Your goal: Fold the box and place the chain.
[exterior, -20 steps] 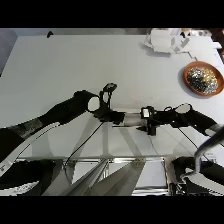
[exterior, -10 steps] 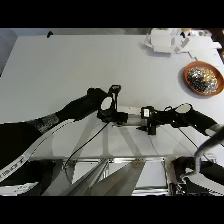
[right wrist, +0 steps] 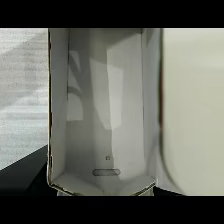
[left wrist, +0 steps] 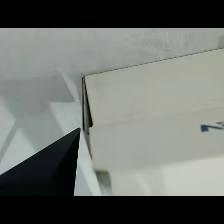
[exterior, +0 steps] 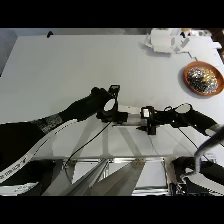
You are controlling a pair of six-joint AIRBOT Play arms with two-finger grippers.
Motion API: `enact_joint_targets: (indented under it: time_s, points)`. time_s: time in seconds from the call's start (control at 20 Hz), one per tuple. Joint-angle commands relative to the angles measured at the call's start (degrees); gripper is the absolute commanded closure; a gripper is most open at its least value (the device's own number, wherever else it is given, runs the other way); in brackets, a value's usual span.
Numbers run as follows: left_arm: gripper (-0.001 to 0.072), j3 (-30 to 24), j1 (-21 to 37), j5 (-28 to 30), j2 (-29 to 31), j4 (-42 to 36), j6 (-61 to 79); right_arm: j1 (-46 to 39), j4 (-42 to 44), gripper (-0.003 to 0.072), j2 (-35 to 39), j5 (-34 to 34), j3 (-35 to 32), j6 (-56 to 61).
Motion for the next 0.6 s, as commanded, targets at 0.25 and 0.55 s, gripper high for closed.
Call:
enact_joint_targets:
  time_s: [0.25,0.55]
  points:
    - [0.0252,-2.05,-1.79,0.55,2.93,2.03,-0.48,0.02,-0.02,0.0286,0.04,0.07,0.02,0.09]
    - [0.0252,-3.5,-3.96,2.54,2.86,2.12,-0.92,0.02,-0.02,0.0286,0.04,0.07,0.02,0.09]
